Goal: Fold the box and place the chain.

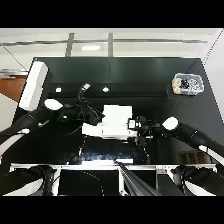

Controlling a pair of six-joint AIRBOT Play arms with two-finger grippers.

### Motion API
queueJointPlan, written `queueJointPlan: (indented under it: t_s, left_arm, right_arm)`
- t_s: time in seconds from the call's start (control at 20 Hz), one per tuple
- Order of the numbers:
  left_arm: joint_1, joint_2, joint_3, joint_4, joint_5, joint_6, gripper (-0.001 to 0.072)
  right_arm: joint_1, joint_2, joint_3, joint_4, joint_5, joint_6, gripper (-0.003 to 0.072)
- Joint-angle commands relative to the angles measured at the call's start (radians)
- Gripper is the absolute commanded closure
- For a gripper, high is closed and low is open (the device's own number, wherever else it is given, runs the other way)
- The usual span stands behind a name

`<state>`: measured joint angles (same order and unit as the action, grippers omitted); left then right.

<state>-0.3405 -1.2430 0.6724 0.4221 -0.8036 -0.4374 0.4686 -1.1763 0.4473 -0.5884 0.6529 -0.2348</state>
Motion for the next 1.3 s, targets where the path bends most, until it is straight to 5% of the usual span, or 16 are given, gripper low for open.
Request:
queueJointPlan:
  t_s: [0.0,0.1,0.15,0.2,0.25,0.45,0.7,1.25]
  left_arm:
    - [0.164,0.077,0.018,0.112,-0.148,0.000,0.0680]
    - [0.307,0.111,0.018,0.121,-0.276,0.005,0.0655]
    - [0.358,0.114,0.018,0.125,-0.342,0.028,0.0434]
    - [0.380,0.114,0.016,0.140,-0.376,0.047,0.0018]
    - [0.379,0.113,0.013,0.171,-0.381,0.046,-0.0009]
    - [0.233,0.109,0.006,0.281,-0.370,0.350,-0.0007]
    - [0.032,0.073,-0.026,0.307,-0.102,0.618,-0.0006]
    - [-0.008,-0.040,-0.033,0.290,-0.134,0.698,0.0014]
  right_arm:
    - [0.001,0.000,-0.001,0.000,0.000,0.001,0.0213]
    - [0.001,0.000,-0.001,0.000,0.000,0.001,0.0213]
    - [0.001,0.000,-0.001,0.000,0.000,0.001,0.0213]
    - [0.001,0.000,-0.001,0.000,0.000,0.001,0.0213]
    - [0.001,0.000,-0.001,0.000,0.000,0.001,0.0213]
    - [0.001,0.000,-0.001,0.000,0.000,0.001,0.0213]
    - [0.001,0.000,-0.001,0.000,0.000,0.001,0.0213]
    - [0.001,0.000,-0.001,0.000,0.000,0.001,0.0213]
